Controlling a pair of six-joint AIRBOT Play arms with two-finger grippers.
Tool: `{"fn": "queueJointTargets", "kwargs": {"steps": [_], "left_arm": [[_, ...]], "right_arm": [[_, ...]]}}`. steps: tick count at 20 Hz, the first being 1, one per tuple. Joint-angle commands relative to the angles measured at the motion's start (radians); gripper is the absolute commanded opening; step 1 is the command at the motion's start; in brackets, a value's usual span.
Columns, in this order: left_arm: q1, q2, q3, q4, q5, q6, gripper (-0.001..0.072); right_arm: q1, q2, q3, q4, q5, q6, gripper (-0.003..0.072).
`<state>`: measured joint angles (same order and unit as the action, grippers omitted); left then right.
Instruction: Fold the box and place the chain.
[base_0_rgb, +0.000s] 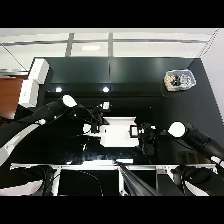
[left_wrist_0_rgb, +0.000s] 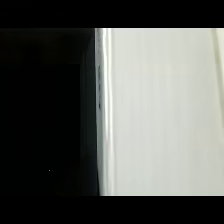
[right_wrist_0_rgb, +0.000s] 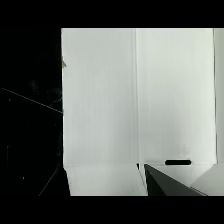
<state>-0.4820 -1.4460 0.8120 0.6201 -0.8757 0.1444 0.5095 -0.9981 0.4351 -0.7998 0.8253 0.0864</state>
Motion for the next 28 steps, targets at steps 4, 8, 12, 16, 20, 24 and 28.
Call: {"fn": "queueJointTargets", "kwargs": {"steps": [4,8,12,16,20,24,28], "left_arm": [[-0.001,0.000,0.000,0.000,0.000,0.000,0.0029],[-0.001,0.000,0.000,0.000,0.000,0.001,0.0029],[-0.001,0.000,0.000,0.000,-0.010,0.001,0.0029],[-0.001,0.000,0.000,0.000,-0.026,0.001,0.0028],[-0.001,0.000,0.000,0.000,-0.023,0.001,0.0028],[-0.001,0.000,0.000,0.000,-0.022,0.001,0.0028],[-0.001,0.000,0.000,0.000,-0.022,0.001,0.0028]], "right_arm": [[0.053,0.000,-0.001,0.070,-0.094,0.017,0.0605],[0.051,0.005,0.000,0.066,-0.161,0.042,0.0605],[0.042,0.040,0.007,0.062,-0.204,0.052,0.0605],[-0.026,0.066,0.045,0.058,-0.089,0.032,0.0605],[-0.092,0.067,0.071,0.023,-0.115,0.029,0.0605],[-0.109,0.058,0.069,0.025,-0.127,0.029,0.0605],[-0.110,0.016,0.069,0.111,-0.145,-0.010,0.0605]]}}
